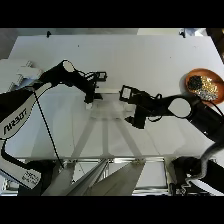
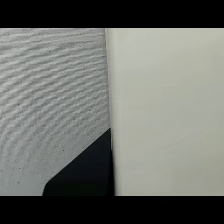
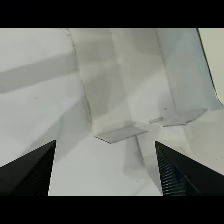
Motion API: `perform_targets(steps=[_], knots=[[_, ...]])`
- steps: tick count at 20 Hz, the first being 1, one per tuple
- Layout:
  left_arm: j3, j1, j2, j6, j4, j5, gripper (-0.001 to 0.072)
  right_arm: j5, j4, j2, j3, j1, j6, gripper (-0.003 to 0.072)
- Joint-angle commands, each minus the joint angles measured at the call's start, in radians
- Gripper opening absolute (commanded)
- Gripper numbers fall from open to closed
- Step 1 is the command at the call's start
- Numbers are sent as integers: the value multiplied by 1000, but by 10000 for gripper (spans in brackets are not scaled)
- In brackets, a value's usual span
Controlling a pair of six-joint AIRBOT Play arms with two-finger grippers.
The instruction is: Fold the box and place the chain.
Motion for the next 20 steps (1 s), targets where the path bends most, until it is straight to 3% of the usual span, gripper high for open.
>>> perform_targets(steps=[1, 3, 9, 20], knots=[[0, -1, 0, 0, 0, 0, 8, -129, 101, 31, -138, -22, -227, 692], [0, -1, 0, 0, 0, 0, 8, -159, 154, 31, -190, -22, -369, 692], [0, -1, 0, 0, 0, 0, 8, -457, 254, -102, -210, -22, -489, 692], [0, -1, 0, 0, 0, 0, 8, -452, 266, -199, -210, -7, -629, 692]])
